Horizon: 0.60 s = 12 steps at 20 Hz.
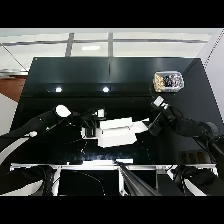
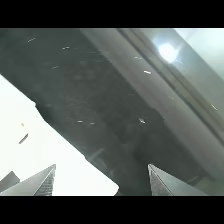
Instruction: Fold the box and place the chain.
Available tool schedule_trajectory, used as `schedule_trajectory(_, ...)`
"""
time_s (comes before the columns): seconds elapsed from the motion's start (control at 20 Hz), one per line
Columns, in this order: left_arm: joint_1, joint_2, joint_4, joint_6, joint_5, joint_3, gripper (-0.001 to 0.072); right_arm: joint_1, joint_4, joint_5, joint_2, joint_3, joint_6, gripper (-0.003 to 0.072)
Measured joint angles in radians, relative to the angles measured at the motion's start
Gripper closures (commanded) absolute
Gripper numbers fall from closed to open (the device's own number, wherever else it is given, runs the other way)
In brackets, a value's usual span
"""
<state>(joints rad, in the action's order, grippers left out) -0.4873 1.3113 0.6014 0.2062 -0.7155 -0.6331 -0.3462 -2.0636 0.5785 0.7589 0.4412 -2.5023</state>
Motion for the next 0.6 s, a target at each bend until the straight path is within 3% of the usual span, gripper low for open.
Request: schedule_trajectory(0.6, -0.006, 0.036, 0.069, 0.076, -0.017, -0.01, 0.0675, -0.076, 0.072, 0.1, 0.083, -0.016, -0.16, -0.0008)
